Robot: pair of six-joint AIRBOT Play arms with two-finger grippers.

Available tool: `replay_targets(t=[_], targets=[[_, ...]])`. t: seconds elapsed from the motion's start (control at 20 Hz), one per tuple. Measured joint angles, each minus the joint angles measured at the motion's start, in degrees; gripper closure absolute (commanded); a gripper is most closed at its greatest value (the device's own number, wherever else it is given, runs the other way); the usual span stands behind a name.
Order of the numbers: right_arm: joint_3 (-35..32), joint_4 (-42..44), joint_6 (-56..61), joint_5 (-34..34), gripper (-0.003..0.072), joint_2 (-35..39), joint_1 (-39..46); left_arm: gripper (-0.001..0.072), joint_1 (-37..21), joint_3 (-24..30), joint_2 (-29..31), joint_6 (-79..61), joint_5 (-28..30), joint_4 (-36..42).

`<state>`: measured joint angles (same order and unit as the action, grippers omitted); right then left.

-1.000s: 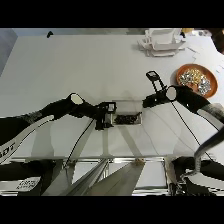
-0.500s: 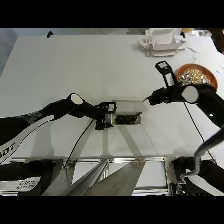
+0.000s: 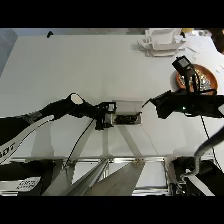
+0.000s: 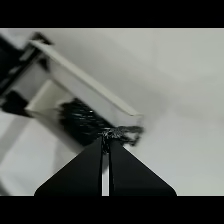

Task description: Fold the box and place the chain.

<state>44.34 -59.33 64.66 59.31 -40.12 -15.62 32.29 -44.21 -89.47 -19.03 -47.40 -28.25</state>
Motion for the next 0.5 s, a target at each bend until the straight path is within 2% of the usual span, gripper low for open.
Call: replay_targets(t=[0.3, 0.5], targets=[[0.0, 17.0, -10.6, 3.0, 0.067, 1.7, 0.0, 0.0622, 0.0, 0.0, 0.0, 0.0, 0.0, 0.0], [-0.2, 22.4, -15.4, 2.9, 0.067, 1.2, 0.0, 0.0622, 0.0, 0.0, 0.0, 0.0, 0.0, 0.0]])
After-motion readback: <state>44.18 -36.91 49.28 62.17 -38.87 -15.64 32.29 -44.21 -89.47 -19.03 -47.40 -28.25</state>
